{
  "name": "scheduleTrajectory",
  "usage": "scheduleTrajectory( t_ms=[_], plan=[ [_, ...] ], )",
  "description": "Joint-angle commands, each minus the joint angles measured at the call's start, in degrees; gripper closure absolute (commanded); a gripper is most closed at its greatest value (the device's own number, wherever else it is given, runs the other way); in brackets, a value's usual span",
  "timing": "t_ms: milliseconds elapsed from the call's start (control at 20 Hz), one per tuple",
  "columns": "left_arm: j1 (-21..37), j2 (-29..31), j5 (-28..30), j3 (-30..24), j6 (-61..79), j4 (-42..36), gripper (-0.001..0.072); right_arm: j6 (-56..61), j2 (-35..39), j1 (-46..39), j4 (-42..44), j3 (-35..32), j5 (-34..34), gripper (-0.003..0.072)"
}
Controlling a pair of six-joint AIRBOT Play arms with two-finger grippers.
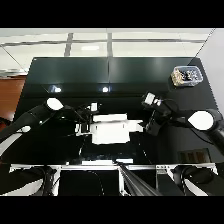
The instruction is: Fold the box and place the chain.
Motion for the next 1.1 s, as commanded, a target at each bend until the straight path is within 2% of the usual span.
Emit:
scheduleTrajectory(
  t_ms=[0,200,350,550,750,950,1050],
  plan=[
    [-1.03,-2.32,2.93,0.44,1.81,-1.22,0.0683,-10.49,-3.78,1.68,0.46,0.07,-0.37,-0.0029],
    [-1.01,-2.67,4.79,0.46,2.25,-0.94,0.0683,-13.88,-9.01,5.38,1.62,-0.39,-2.84,-0.0028],
    [-1.01,-3.3,5.53,0.46,2.21,-0.92,0.0683,-17.9,-12.96,7.17,1.49,-1.88,-2.21,-0.0028],
    [-1.05,-3.43,5.51,0.44,2.19,-0.94,0.0683,-20.28,-15.17,8.9,1.53,-3.02,-2.4,-0.0028],
    [-1.05,-3.43,5.51,0.44,2.16,-0.94,0.0683,-20.55,-17.68,12.94,7.26,-4.94,-9.51,-0.0028],
    [-1.05,-3.43,4.9,0.44,2.16,-0.94,0.0683,-20.55,-18.69,15.58,8.35,-4.96,-16.2,-0.0028],
    [-1.05,-3.43,4.22,0.44,2.16,-0.94,0.0683,-20.55,-18.56,15.76,8.04,-4.48,-17.38,-0.0028]
  ],
)
